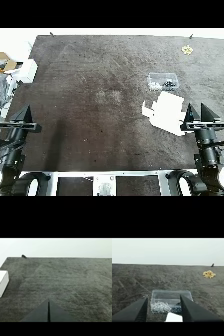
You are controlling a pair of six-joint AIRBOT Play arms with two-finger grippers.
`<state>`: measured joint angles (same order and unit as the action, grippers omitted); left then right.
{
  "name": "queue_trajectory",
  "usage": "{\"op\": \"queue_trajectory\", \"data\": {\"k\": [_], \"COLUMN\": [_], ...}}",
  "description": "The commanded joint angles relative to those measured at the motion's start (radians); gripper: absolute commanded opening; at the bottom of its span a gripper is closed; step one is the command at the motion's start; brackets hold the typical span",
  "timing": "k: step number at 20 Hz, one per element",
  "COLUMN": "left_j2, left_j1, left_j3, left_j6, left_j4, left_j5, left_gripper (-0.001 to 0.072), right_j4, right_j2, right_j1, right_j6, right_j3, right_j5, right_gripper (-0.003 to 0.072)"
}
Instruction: Fold the box and place the chain.
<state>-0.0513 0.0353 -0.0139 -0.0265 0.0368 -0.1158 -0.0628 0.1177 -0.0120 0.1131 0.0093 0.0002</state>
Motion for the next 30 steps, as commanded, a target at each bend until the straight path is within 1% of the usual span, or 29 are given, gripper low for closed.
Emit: {"op": "queue_trajectory", "data": {"k": [1,6,8,10,12,13,15,17,18,19,20,21,22,23,24,26,27,28,30], "left_j2": [-0.001,-0.001,-0.001,-0.001,-0.001,-0.001,-0.001,-0.001,-0.001,-0.001,-0.001,-0.001,-0.001,-0.001,-0.001,-0.001,-0.001,-0.001,-0.001], "left_j1": [0.000,0.000,0.000,0.000,0.000,0.000,0.000,0.000,0.000,0.000,0.000,0.000,0.000,0.000,0.000,0.000,0.000,0.000,0.000], "left_j3": [-0.001,-0.001,-0.001,-0.001,-0.001,-0.001,-0.001,-0.001,-0.001,-0.001,-0.001,-0.001,-0.001,-0.001,-0.001,-0.001,-0.001,-0.001,-0.001], "left_j6": [0.000,0.000,0.000,0.000,0.000,0.000,0.000,0.000,0.000,0.000,0.000,0.000,0.000,0.000,0.000,0.000,0.000,0.000,0.000], "left_j4": [0.000,0.000,0.000,0.000,0.000,0.000,0.000,0.000,0.000,0.000,0.000,0.000,0.000,0.000,0.000,0.000,0.000,0.000,0.000], "left_j5": [0.000,0.000,0.000,0.000,0.000,0.000,0.000,0.000,0.000,0.000,0.000,0.000,0.000,0.000,0.000,0.000,0.000,0.000,0.000], "left_gripper": [0.0012,0.0011,0.0012,0.0012,0.0012,0.0012,0.0012,0.0011,0.0012,0.0012,0.0012,0.0012,0.0012,0.0012,0.0011,0.0011,0.0012,0.0012,0.0012], "right_j4": [0.000,0.000,0.000,-0.001,-0.008,-0.033,-0.047,-0.100,-0.146,-0.206,-0.243,-0.248,-0.214,-0.095,0.100,0.497,0.646,0.766,0.953], "right_j2": [0.000,0.000,-0.005,-0.057,-0.171,-0.252,-0.426,-0.614,-0.711,-0.799,-0.887,-0.957,-1.023,-1.079,-1.132,-1.194,-1.200,-1.200,-1.201], "right_j1": [0.001,0.001,0.001,0.001,0.001,0.001,0.000,-0.004,-0.023,-0.057,-0.106,-0.160,-0.232,-0.314,-0.404,-0.549,-0.613,-0.676,-0.790], "right_j6": [0.000,0.000,0.000,0.000,-0.002,-0.003,-0.003,-0.003,-0.003,-0.003,-0.005,-0.044,-0.165,-0.323,-0.519,-0.874,-1.020,-1.132,-1.249], "right_j3": [0.001,0.022,0.057,0.115,0.191,0.241,0.346,0.458,0.511,0.554,0.589,0.610,0.624,0.636,0.658,0.723,0.755,0.791,0.858], "right_j5": [0.001,0.002,-0.016,-0.049,-0.072,-0.088,-0.113,-0.129,-0.116,-0.074,0.003,0.103,0.240,0.397,0.552,0.796,0.895,0.991,1.181], "right_gripper": [0.0449,0.0450,0.0450,0.0450,0.0450,0.0450,0.0450,0.0450,0.0450,0.0450,0.0450,0.0450,0.0449,0.0449,0.0449,0.0450,0.0450,0.0449,0.0450]}}
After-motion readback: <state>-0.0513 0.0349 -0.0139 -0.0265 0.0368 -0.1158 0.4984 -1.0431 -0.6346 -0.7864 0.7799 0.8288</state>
